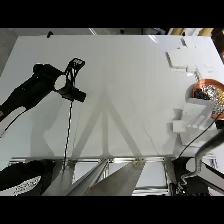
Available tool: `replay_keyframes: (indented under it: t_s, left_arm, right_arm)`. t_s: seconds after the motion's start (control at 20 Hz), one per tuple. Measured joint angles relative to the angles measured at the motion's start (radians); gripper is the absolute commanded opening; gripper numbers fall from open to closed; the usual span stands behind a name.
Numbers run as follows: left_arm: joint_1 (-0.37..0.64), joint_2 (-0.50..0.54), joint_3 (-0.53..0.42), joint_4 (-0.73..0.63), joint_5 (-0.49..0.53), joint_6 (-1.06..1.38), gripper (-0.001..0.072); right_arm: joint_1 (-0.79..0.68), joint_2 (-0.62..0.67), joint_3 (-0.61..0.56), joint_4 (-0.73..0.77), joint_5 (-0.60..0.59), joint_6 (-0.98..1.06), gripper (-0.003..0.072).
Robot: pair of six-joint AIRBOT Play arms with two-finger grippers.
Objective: Fold the box and place the chain.
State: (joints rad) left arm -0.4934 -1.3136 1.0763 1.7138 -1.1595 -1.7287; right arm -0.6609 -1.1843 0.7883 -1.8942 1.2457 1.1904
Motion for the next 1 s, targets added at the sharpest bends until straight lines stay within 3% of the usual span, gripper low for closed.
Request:
replay_keyframes:
  t_s: [0.25,0.45,0.7,1.0]
  left_arm:
    - [0.000,0.000,0.000,0.000,0.000,0.000,0.0013]
    - [0.000,0.000,0.000,0.000,0.000,0.000,0.0013]
    - [0.000,0.000,0.000,0.000,0.021,0.000,0.0013]
    - [0.001,-0.008,-0.002,-0.060,0.095,0.033,0.0010]
  right_arm:
    - [0.274,0.165,-0.016,0.217,0.066,0.011,0.0020]
    - [0.507,0.343,-0.085,0.389,0.035,0.098,0.0020]
    - [0.792,0.492,-0.230,0.459,-0.055,0.279,0.0021]
    - [1.010,0.536,-0.306,0.477,-0.175,0.431,0.0021]
